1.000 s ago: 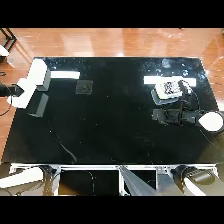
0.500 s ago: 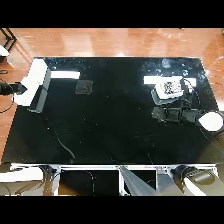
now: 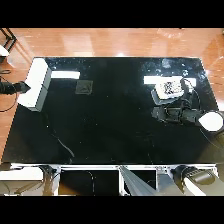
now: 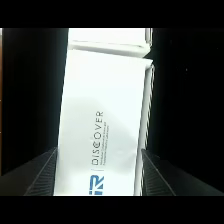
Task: Fold the box and place the chain.
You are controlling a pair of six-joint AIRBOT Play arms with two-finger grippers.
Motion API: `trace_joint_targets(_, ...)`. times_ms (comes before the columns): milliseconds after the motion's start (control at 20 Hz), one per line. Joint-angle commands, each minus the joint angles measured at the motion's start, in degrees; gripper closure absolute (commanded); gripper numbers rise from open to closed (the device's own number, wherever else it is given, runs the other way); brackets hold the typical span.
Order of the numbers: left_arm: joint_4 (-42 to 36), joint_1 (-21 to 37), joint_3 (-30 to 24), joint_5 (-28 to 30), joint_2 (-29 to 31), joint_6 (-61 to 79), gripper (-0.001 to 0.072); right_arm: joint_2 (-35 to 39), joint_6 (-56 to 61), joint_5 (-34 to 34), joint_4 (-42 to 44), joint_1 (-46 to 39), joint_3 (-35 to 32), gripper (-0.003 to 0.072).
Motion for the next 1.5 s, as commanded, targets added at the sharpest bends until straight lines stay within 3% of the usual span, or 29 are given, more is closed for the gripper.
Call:
trace_joint_targets(0, 4.44, -0.17, 4.55, -4.59, -0.09, -3.37, 0.0067, -0.02, 0.09, 0.0, -0.04, -0.02, 0.04, 0.0665)
trace_joint_targets(250, 5.16, -0.33, 20.11, -20.92, 1.46, -15.54, 0.0073, 0.0, -0.42, 0.04, -7.61, -0.22, 3.93, 0.0665)
trace_joint_targets(300, 2.93, -0.59, 23.19, -24.37, 1.53, -20.11, 0.0182, 0.0, -0.42, 0.63, -10.47, -0.57, 5.75, 0.0665)
trace_joint_targets(350, 1.18, -1.09, 26.03, -27.96, 1.55, -22.71, 0.0516, 0.0, -0.39, 1.66, -13.79, -1.25, 7.87, 0.0665)
trace_joint_targets(400, 0.81, -2.12, 28.59, -31.52, 1.75, -23.37, 0.0694, 0.0, -0.33, 3.26, -16.15, -2.21, 9.79, 0.0665)
trace_joint_targets(500, 2.78, -5.66, 30.56, -32.59, 3.69, -27.61, 0.0695, 0.02, -0.5, 8.37, -17.7, -5.57, 13.84, 0.0665)
trace_joint_targets(650, 5.66, -13.6, 29.05, -29.88, 7.91, -30.1, 0.0696, 1.66, -2.29, 14.23, -21.05, -10.32, 16.41, 0.0665)
trace_joint_targets(800, 7.02, -22.88, 19.23, -21.49, 14.91, -30.12, 0.0696, 2.1, -2.36, 15.56, -19.45, -9.6, 15.98, 0.0665)
trace_joint_targets(1050, 10.78, -36.17, -14.91, -2.21, 34.42, -29.9, 0.0696, 2.14, 0.26, 4.24, -22.18, 0.15, 7.41, 0.0665)
trace_joint_targets(1200, 12.7, -38.77, -32.44, 5.77, 45.03, -33.11, 0.0695, 2.12, 8.28, -4.59, -29.2, 3.52, -0.46, 0.0665)
trace_joint_targets(1300, 12.68, -37.51, -38.4, 6.03, 48.7, -35.08, 0.0694, 2.12, 8.28, -5.62, -29.0, 3.5, -0.79, 0.0666)
trace_joint_targets(1450, 12.31, -37.22, -40.0, 4.33, 49.88, -35.01, 0.0693, 2.12, 8.26, -5.55, -28.94, 3.5, -0.79, 0.0665)
